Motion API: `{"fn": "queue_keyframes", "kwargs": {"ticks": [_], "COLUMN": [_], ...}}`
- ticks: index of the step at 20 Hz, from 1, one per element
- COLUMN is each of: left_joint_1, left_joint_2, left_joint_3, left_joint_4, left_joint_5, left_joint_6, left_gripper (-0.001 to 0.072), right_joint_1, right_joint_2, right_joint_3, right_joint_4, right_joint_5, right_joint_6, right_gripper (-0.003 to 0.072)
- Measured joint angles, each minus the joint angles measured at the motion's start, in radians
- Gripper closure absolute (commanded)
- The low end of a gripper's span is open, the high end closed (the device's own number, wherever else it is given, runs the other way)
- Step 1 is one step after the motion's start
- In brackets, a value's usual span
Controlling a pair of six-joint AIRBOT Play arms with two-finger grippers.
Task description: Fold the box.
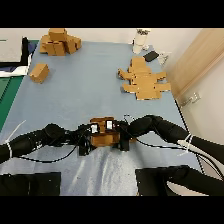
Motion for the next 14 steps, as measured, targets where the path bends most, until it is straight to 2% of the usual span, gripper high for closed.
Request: {"fn": "queue_keyframes", "kwargs": {"ticks": [4, 8, 11, 14], "left_joint_1": [0.000, 0.001, 0.001, 0.001], "left_joint_2": [0.000, 0.000, 0.000, 0.000], "left_joint_3": [0.000, 0.000, 0.000, 0.000], "left_joint_4": [0.000, 0.001, 0.001, 0.001], "left_joint_5": [0.000, -0.002, -0.005, -0.006], "left_joint_6": [-0.002, -0.002, -0.001, 0.000], "left_gripper": [0.0203, 0.0203, 0.0203, 0.0202], "right_joint_1": [0.000, 0.000, 0.000, 0.000], "right_joint_2": [0.071, 0.186, 0.280, 0.353], "right_joint_3": [0.000, 0.000, 0.000, 0.000], "right_joint_4": [-0.128, -0.239, -0.226, -0.158], "right_joint_5": [-0.055, -0.121, -0.222, -0.304], "right_joint_6": [0.201, 0.559, 0.850, 1.020], "right_gripper": [-0.0028, -0.0026, -0.0026, -0.0026]}}
